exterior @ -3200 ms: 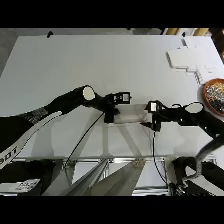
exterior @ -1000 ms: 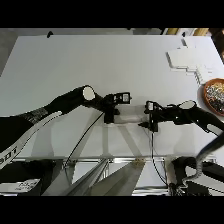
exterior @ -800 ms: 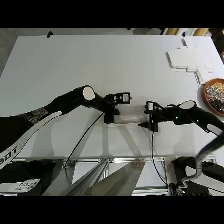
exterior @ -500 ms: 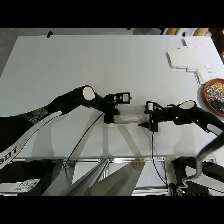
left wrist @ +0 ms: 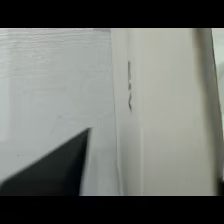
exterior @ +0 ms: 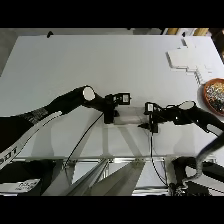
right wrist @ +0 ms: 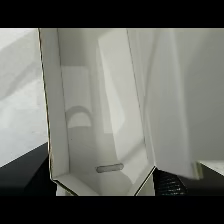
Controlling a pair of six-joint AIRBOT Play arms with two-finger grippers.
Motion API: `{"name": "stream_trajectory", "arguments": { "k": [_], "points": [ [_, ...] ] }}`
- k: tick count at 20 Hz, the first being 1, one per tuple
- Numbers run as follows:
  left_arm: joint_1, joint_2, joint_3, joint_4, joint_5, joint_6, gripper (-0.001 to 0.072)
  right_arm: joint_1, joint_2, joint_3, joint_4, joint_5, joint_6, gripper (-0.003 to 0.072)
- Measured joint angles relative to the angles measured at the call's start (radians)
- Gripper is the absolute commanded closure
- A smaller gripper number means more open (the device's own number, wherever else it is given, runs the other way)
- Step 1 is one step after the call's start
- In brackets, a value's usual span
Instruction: Fold the box and place the chain.
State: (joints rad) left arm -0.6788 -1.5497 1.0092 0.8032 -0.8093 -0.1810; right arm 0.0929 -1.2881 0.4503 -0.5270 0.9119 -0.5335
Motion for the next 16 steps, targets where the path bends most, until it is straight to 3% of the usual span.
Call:
{"name": "stream_trajectory", "arguments": {
  "k": [1,2,8,9,10,12,13,14,16],
  "points": [
    [0.0,0.006,0.0,0.0,-0.013,-0.003,0.005,0.0,0.0,0.0,0.0,-0.001,0.0,0.0246],
    [0.0,0.015,0.0,0.0,-0.028,-0.005,0.0033,0.0,0.0,0.0,0.0,-0.002,-0.001,0.0246],
    [0.017,0.093,0.0,0.08,-0.074,-0.126,0.0044,0.0,0.0,0.0,0.003,-0.007,0.0,0.0246],
    [0.021,0.11,0.0,0.118,-0.088,-0.183,0.008,0.0,0.0,0.0,0.003,-0.008,0.0,0.0246],
    [0.024,0.129,0.0,0.166,-0.111,-0.253,0.0198,0.0,0.0,0.0,0.003,-0.008,0.0,0.0246],
    [0.027,0.171,0.0,0.254,-0.16,-0.393,0.0553,0.0,0.0,0.0,0.003,-0.008,0.001,0.0246],
    [0.027,0.192,0.0,0.281,-0.183,-0.444,0.0588,0.0,0.0,0.0,0.003,-0.009,0.001,0.0246],
    [0.024,0.215,0.0,0.296,-0.208,-0.486,0.0689,0.0,0.0,0.0,0.003,-0.009,0.001,0.0246],
    [0.005,0.253,0.0,0.294,-0.235,-0.532,0.0706,0.0,0.0,0.0,0.003,-0.009,0.001,0.0246]
  ]
}}
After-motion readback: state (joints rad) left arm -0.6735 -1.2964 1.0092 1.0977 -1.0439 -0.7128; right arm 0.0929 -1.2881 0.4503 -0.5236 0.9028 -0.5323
